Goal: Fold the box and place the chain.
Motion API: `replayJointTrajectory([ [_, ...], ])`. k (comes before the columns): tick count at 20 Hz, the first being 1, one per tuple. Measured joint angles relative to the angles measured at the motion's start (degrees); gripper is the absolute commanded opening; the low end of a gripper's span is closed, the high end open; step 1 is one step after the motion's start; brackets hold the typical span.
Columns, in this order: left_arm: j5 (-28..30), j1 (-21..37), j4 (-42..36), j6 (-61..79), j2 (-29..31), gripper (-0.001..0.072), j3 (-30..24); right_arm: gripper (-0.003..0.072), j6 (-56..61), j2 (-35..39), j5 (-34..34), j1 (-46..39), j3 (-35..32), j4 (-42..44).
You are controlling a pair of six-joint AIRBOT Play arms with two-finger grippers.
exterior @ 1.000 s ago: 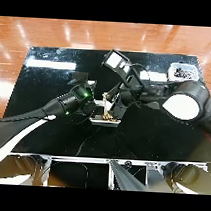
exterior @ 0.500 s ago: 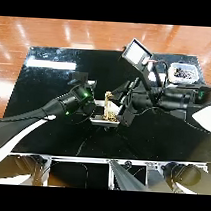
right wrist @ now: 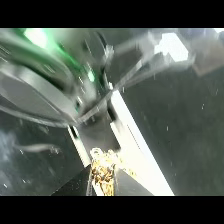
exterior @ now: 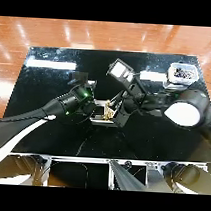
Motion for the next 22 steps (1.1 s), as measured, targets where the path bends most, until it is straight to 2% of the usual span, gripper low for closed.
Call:
replayJointTrajectory([
  [8,0.0,0.0,-0.02,-0.02,0.0,0.002,0.0,0.0029,1.29,-7.45,0.55,-3.82,-1.29,0.63],
  [9,0.0,0.0,-0.02,-0.02,0.0,0.002,0.0,0.018,1.38,-8.15,0.98,-3.96,-1.29,1.2],
  [10,0.0,0.0,-0.02,-0.02,0.0,0.0019,0.0,0.0449,1.97,-8.66,1.44,-4.09,-1.31,1.55],
  [11,0.0,0.0,-0.02,-0.02,0.0,0.002,0.0,0.0546,2.73,-8.98,1.57,-4.24,-1.33,1.68],
  [15,0.0,0.0,-0.07,-0.04,0.0,0.002,0.0,0.0544,5.01,-9.51,2.78,-4.48,-1.33,2.32],
  [19,0.0,0.0,-0.26,-0.04,-0.02,0.002,0.0,0.0546,6.64,-6.54,5.57,-5.86,-1.33,1.77],
  [21,0.0,0.0,-0.26,-0.02,-0.02,0.002,0.0,0.0714,8.09,-3.67,8.41,-8.15,-1.33,0.92],
  [22,0.0,0.0,-0.26,-0.02,0.0,0.002,0.0,0.0716,8.79,-2.14,10.19,-10.01,-1.33,-0.09],
])
